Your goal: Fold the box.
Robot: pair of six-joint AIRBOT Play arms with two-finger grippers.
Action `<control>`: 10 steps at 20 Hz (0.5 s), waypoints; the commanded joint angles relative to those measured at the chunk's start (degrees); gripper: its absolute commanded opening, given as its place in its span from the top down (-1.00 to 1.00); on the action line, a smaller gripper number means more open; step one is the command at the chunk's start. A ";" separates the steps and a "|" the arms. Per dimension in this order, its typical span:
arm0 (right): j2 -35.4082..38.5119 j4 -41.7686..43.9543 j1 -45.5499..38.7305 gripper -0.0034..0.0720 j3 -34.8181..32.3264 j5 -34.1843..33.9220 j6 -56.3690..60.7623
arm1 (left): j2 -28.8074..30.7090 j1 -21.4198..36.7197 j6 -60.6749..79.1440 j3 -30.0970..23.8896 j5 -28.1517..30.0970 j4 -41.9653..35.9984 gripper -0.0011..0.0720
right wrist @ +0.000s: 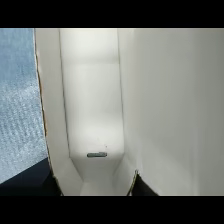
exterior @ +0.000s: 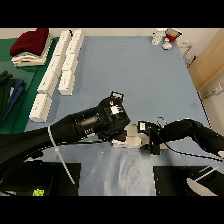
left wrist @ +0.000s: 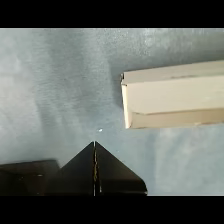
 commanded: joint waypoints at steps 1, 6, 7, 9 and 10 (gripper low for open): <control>0.04 0.02 0.02 -0.55 0.02 -0.02 0.00 | 1.11 -0.02 9.73 0.13 0.76 -0.70 0.94; 0.04 0.02 0.02 -0.55 0.02 0.00 0.00 | 1.77 -0.04 27.50 0.11 4.33 -1.70 0.94; 0.07 0.02 0.02 -0.55 0.02 -0.02 0.00 | 2.91 0.00 33.22 -0.09 3.87 -3.96 0.94; 0.04 0.02 0.02 -0.55 0.02 -0.02 0.00 | 7.50 0.50 43.32 -2.69 4.74 -8.68 0.94; 0.04 0.02 0.02 -0.55 0.02 0.02 0.00 | 10.43 1.14 47.10 -5.31 6.19 -10.62 0.94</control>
